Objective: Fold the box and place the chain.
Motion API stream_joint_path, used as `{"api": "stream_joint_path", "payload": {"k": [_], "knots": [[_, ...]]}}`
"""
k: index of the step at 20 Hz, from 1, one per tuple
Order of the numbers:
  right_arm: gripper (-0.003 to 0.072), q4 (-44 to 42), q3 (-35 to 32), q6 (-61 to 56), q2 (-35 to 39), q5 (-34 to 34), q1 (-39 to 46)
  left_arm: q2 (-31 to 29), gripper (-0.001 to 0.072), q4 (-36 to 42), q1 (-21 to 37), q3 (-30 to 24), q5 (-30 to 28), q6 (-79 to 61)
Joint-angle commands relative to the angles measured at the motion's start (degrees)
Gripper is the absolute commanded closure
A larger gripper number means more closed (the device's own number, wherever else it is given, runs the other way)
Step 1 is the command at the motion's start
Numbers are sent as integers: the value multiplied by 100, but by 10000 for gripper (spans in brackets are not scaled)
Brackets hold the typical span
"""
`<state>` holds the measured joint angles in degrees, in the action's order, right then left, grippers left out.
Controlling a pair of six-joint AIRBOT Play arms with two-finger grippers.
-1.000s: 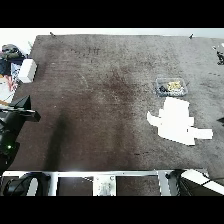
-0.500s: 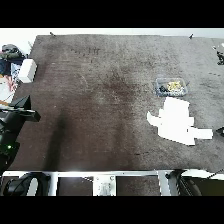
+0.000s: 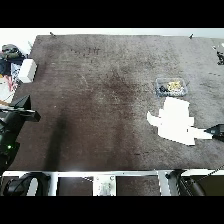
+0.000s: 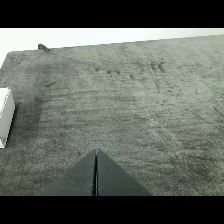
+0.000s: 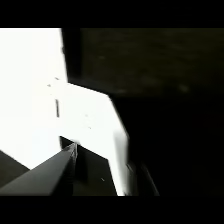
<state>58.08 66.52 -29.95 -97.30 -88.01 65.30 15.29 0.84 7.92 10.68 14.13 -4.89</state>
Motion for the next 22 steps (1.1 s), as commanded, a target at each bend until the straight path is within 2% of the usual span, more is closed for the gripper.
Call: {"api": "stream_joint_path", "payload": {"k": [1,4,6,9,13,17,22], "knots": [[400,-483,2,737,-376,-629,-254,-4,699,-2,4,-2,0,-2],[402,-229,2,791,-514,-894,-573,-4,699,-2,4,-2,0,-2],[666,-179,4,997,-509,-1023,-691,-4,699,-2,4,0,0,-2],[675,-356,2,964,-485,-1410,-688,-4,698,-2,4,0,-2,-2],[675,-1058,-382,835,-76,-1443,-817,-4,699,-2,4,0,0,-2],[676,-2017,-1561,1248,872,-894,-1665,-4,698,-2,4,0,0,-2],[676,-3239,-2752,625,1757,186,-3392,-4,698,-2,4,0,0,-2]]}}
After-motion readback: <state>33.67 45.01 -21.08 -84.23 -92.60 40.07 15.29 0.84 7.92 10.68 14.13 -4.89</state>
